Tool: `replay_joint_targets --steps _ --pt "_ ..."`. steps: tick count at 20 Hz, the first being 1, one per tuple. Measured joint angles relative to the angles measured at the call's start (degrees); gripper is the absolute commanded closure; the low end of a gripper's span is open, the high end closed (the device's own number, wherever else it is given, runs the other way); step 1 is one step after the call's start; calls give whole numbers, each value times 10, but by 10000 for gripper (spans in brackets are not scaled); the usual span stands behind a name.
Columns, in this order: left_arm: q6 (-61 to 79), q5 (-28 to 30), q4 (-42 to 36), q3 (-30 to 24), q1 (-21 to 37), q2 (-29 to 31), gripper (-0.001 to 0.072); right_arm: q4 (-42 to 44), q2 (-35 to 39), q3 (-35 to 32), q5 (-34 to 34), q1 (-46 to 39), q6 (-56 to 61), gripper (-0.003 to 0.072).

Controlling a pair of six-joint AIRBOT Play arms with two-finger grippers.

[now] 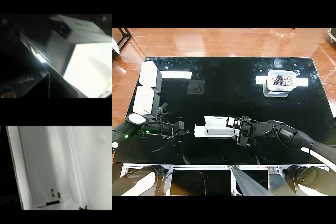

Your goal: Fold the box and place the chain.

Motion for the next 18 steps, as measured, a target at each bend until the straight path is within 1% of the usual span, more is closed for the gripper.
replay_joint_targets --steps 4,9,18 --pt "30 13 -36 0 -8 -31 685 0 0 0 0 0 0 437" --pt "81 15 -76 0 -24 -74 685 0 0 0 0 0 0 437" --pt "144 12 -98 0 -33 -92 685 -1 0 0 0 0 0 437"
